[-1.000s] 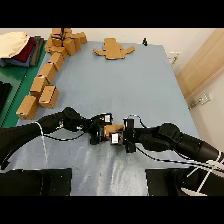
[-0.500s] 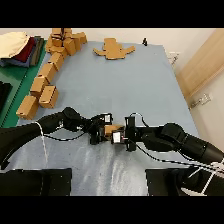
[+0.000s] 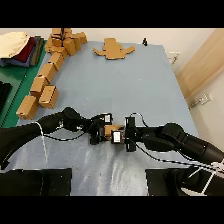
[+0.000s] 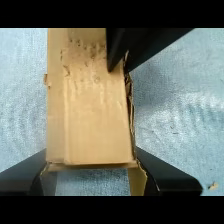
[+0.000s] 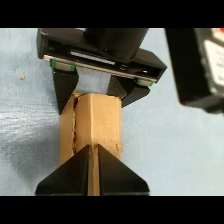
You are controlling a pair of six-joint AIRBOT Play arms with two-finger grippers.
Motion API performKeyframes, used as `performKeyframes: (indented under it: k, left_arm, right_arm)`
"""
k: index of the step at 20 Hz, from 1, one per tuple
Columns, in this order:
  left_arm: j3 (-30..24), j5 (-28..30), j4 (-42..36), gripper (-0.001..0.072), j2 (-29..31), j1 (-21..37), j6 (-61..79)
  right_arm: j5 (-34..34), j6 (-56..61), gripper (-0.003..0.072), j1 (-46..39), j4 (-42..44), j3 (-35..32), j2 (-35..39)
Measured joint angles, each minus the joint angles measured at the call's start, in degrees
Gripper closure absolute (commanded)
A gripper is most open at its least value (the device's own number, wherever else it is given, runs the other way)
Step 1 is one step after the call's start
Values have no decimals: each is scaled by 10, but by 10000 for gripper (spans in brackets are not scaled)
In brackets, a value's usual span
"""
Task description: Fold the box.
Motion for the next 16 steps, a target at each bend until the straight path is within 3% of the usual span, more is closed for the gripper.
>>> performKeyframes:
  k: [3,6,7,8,9,16]
  left_arm:
    - [0,0,0,357,0,0,0]
    - [0,0,0,358,0,0,0]
    - [0,0,0,357,0,0,0]
    - [0,0,0,357,0,0,0]
    - [0,0,0,357,0,0,0]
    - [0,0,0,357,0,0,0]
  right_arm:
    - [-14,0,597,0,17,0,-11]
    - [-20,0,463,5,31,-1,-14]
    - [-20,0,462,7,34,-1,-9]
    - [-20,0,499,8,36,-1,-3]
    - [-19,0,670,8,34,-1,5]
    - [-10,36,681,3,-21,-1,8]
